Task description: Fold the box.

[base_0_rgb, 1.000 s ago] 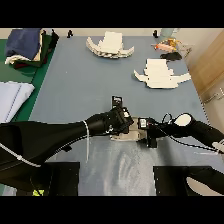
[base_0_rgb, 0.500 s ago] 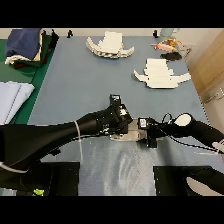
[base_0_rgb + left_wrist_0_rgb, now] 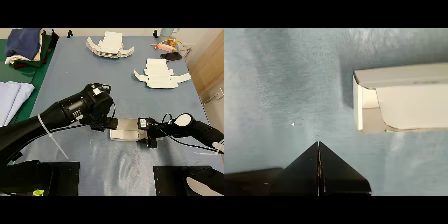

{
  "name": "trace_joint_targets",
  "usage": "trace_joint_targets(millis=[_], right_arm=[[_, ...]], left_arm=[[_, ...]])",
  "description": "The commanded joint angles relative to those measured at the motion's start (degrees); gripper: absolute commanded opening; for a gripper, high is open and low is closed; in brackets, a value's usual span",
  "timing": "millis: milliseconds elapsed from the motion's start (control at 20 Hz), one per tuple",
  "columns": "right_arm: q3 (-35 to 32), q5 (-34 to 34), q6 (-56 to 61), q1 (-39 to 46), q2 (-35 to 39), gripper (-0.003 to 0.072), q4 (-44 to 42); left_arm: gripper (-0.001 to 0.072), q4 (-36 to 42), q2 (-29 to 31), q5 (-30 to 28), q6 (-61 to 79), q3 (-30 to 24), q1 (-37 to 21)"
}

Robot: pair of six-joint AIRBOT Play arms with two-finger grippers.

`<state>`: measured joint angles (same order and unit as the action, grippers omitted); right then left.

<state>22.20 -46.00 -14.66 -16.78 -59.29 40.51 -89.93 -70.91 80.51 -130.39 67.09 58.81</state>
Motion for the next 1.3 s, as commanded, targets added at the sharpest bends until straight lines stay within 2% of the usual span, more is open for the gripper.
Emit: trace_joint_targets(millis=[0, 50, 150, 300, 350, 400, 450, 500, 750, 900, 1050, 1250], right_arm=[[0.0, 0.0, 0.0, 0.0, 0.0, 0.0521, 0.0], [0.0, 0.0, 0.0, 0.0, 0.0, 0.0521, 0.0], [0.0, 0.0, 0.0, 0.0, 0.0, 0.0521, 0.0], [0.0, 0.0, 0.0, 0.0, 0.0, 0.0521, 0.0], [0.0, 0.0, 0.0, 0.0, 0.0, 0.0521, 0.0], [0.0, 0.0, 0.0, 0.0, 0.0, 0.0521, 0.0], [0.0, 0.0, 0.0, 0.0, 0.0, 0.0521, 0.0], [0.0, 0.0, 0.0, 0.0, 0.0, 0.0521, 0.0], [0.0, 0.0, 0.0, 0.0, 0.0, 0.0522, 0.0], [0.0, 0.0, 0.0, 0.0, 0.0, 0.0521, 0.0], [0.0, 0.0, 0.0, 0.0, 0.0, 0.0521, 0.0], [0.0, 0.0, 0.0, 0.0, 0.0, 0.0521, 0.0]], left_arm=[[0.0015, -1.7, 1.0, -1.0, 14.8, 0.0, -1.3], [0.0015, -2.1, 1.0, -1.6, 20.1, -0.2, -1.2], [0.0013, 3.2, 2.2, -5.0, 33.2, -2.3, -3.7], [0.0014, 15.6, 8.1, -13.8, 61.3, -12.1, -12.4], [0.0016, 18.5, 9.6, -15.1, 70.5, -15.0, -15.5], [0.0151, 21.3, 10.8, -16.2, 80.4, -17.6, -18.4], [0.0646, 23.8, 11.5, -18.6, 89.8, -19.9, -20.7], [0.0720, 26.5, 11.7, -21.7, 97.5, -21.9, -22.4], [0.0720, 45.3, 11.6, -36.6, 133.4, -32.5, -26.4], [0.0720, 60.2, 9.4, -40.5, 152.6, -37.1, -26.4], [0.0720, 67.3, 5.4, -41.5, 156.1, -37.3, -26.4], [0.0720, 67.6, 3.2, -40.9, 155.8, -37.3, -26.3]])
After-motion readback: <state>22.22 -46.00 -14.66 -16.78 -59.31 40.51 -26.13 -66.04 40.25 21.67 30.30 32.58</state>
